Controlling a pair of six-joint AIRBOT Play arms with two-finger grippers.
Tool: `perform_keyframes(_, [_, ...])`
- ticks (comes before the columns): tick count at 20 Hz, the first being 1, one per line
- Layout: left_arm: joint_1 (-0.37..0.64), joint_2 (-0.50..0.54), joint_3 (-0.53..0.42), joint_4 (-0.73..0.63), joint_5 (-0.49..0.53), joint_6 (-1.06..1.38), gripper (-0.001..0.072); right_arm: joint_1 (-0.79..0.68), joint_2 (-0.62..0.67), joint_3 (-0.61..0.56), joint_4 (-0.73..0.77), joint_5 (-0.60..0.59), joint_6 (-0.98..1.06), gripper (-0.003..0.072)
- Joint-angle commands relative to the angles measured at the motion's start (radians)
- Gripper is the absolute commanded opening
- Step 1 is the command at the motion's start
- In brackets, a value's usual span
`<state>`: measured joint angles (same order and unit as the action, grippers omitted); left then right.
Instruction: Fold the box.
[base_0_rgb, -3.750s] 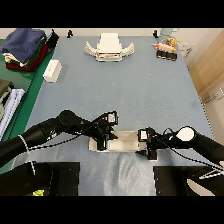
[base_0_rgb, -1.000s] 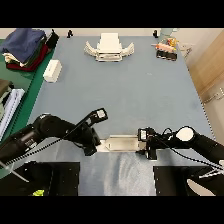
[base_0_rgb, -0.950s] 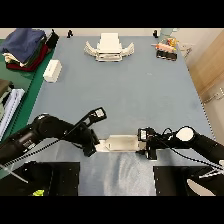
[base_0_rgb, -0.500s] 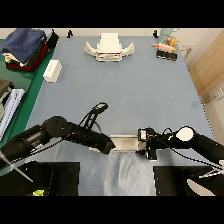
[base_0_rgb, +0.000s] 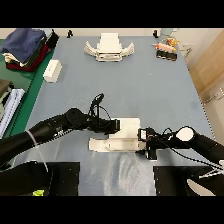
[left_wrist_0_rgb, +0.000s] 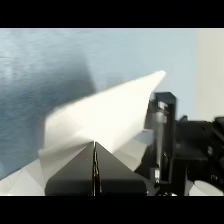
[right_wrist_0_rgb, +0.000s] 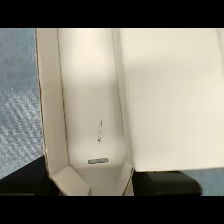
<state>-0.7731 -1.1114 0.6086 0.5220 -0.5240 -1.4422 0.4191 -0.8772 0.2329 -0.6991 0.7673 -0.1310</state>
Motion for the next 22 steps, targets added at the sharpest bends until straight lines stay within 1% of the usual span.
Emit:
perform_keyframes(1, [0.02, -0.08, 0.003, -0.003, -0.029, -0.065, 0.0014, 0.001, 0.0, 0.001, -0.001, 0.0, -0.001, 0.0503])
perform_keyframes(4, [0.018, -0.108, 0.003, -0.004, -0.033, -0.078, 0.0014, 0.001, 0.0, 0.001, -0.001, 0.0, -0.001, 0.0504])
perform_keyframes(8, [0.018, -0.109, 0.02, -0.034, -0.032, -0.077, 0.0014, 0.001, 0.0, 0.001, -0.001, 0.0, 0.0, 0.0504])
perform_keyframes(13, [0.021, -0.108, 0.057, -0.033, -0.035, -0.072, 0.0015, 0.001, 0.0, 0.001, -0.001, 0.0, -0.001, 0.0504])
perform_keyframes(15, [0.027, -0.086, 0.087, -0.027, -0.04, -0.018, 0.0015, 0.001, 0.0, 0.001, -0.001, 0.0, -0.001, 0.0504])
perform_keyframes(16, [0.039, -0.058, 0.101, -0.027, -0.052, 0.031, 0.0014, 0.001, 0.0, 0.001, -0.001, 0.0, -0.001, 0.0503])
perform_keyframes(18, [0.083, 0.019, 0.114, -0.012, -0.105, 0.122, 0.0015, 0.001, 0.0, 0.001, -0.001, 0.0, 0.0, 0.0503])
perform_keyframes(19, [0.11, 0.06, 0.113, 0.023, -0.152, 0.154, 0.0015, 0.001, 0.0, 0.001, -0.001, 0.0, 0.0, 0.0504])
perform_keyframes(22, [0.186, 0.178, 0.113, 0.251, -0.354, 0.173, 0.0015, 0.001, 0.0, 0.001, -0.001, 0.0, 0.0, 0.0503])
